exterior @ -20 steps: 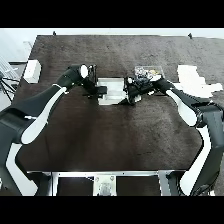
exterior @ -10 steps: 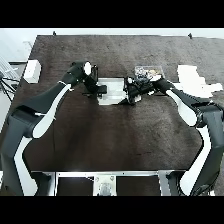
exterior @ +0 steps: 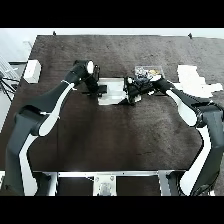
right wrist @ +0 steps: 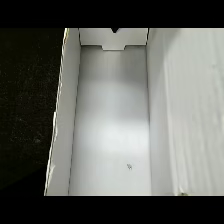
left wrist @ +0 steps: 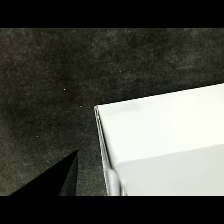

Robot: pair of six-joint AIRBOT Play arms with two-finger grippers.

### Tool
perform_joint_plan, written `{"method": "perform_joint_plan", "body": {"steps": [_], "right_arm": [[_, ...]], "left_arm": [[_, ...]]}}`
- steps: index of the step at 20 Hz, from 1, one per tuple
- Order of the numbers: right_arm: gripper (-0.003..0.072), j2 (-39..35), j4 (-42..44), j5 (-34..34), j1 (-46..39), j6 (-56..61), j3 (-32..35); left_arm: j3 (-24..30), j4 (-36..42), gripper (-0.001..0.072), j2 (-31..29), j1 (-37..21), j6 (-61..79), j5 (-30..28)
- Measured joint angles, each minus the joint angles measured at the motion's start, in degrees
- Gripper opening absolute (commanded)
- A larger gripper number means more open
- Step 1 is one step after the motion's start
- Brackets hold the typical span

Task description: Fold the box and place the chain.

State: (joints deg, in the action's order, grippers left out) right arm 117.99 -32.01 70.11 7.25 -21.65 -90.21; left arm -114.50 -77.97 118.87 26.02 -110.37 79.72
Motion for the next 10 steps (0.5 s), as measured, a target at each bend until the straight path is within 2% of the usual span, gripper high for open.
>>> {"method": "perform_joint_plan", "body": {"steps": [2,4,8,9,10], "right_arm": [[0.0581,0.00,0.00,0.00,0.00,0.00,0.00],[0.0582,0.00,-0.02,0.00,0.00,-0.02,0.00],[0.0582,0.00,0.00,0.02,0.07,-0.04,0.00],[0.0581,0.00,0.00,0.02,0.07,-0.04,0.00],[0.0581,0.00,0.02,0.02,0.11,-0.04,0.00]], "left_arm": [[-1.27,-0.83,0.0326,0.81,0.35,-0.37,1.25],[-1.97,-1.20,0.0207,1.33,0.57,-0.59,2.21],[-2.51,-2.95,0.0208,1.88,1.55,-0.55,3.52],[-2.56,-3.28,0.0162,1.88,1.75,-0.52,3.65],[-2.62,-3.54,0.0024,1.92,1.84,-0.48,3.76]]}}
